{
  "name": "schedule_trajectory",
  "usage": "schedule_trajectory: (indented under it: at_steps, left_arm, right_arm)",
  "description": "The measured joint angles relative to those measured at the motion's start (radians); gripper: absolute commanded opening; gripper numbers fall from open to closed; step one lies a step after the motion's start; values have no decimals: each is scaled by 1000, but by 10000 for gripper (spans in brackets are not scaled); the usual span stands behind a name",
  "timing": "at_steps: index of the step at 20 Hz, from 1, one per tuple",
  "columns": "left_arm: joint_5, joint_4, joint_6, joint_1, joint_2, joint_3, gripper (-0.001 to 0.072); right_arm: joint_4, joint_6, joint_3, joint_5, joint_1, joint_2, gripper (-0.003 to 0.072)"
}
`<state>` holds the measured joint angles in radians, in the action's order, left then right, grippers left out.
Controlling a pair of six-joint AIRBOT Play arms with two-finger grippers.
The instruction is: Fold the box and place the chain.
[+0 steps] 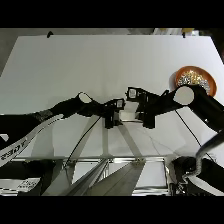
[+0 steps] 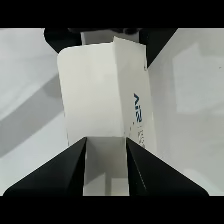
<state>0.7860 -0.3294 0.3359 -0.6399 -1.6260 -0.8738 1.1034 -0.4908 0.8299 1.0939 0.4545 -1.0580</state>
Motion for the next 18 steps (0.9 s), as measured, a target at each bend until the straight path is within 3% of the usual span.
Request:
schedule_trajectory:
  at_steps: [2,10,15,18]
  left_arm:
    - [0,0,0,0,0,0,272]
    - [0,0,0,0,0,0,272]
    - [-1,0,-1,0,0,0,272]
    - [0,0,-1,0,0,0,272]
  right_arm:
    - [1,14,-15,-13,0,8,339]
    - [41,44,-82,-70,0,16,333]
    - [46,47,-89,-100,0,16,183]
    - [47,47,-90,-109,0,16,169]
